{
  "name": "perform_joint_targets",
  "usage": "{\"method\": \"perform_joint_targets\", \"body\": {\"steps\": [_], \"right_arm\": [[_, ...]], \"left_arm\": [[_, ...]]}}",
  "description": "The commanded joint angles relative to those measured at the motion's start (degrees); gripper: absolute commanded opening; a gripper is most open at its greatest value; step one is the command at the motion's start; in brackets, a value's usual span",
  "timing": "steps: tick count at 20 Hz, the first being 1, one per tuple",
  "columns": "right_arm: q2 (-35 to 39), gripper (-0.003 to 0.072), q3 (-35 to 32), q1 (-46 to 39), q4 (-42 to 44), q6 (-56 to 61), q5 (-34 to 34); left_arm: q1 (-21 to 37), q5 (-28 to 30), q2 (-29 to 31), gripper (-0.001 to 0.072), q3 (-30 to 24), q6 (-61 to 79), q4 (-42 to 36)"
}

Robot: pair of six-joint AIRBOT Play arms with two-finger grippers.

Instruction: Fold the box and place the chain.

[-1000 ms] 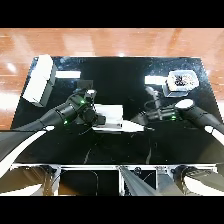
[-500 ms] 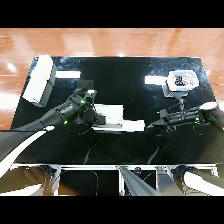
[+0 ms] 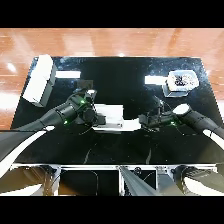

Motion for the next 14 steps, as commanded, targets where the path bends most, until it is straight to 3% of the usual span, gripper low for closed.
{"method": "perform_joint_targets", "body": {"steps": [1,2,3,9,14], "right_arm": [[0.0,0.0172,4.0,5.2,3.1,-1.3,-0.1],[0.0,0.0532,5.6,5.7,3.1,-1.3,1.3],[0.0,0.0635,7.2,6.0,2.8,-1.4,2.9],[0.0,0.0607,11.5,7.2,0.7,0.9,7.2],[0.0,0.0607,13.8,14.0,-16.7,14.9,3.6]], "left_arm": [[0.0,0.2,0.0,0.0019,0.0,0.0,-0.7],[0.0,0.2,0.0,0.0019,0.0,0.0,-1.0],[0.0,0.3,0.0,0.0019,0.0,0.0,-1.0],[0.0,0.3,0.0,0.0019,0.0,0.0,-1.0],[0.0,0.2,0.0,0.0019,0.0,0.0,-1.0]]}}
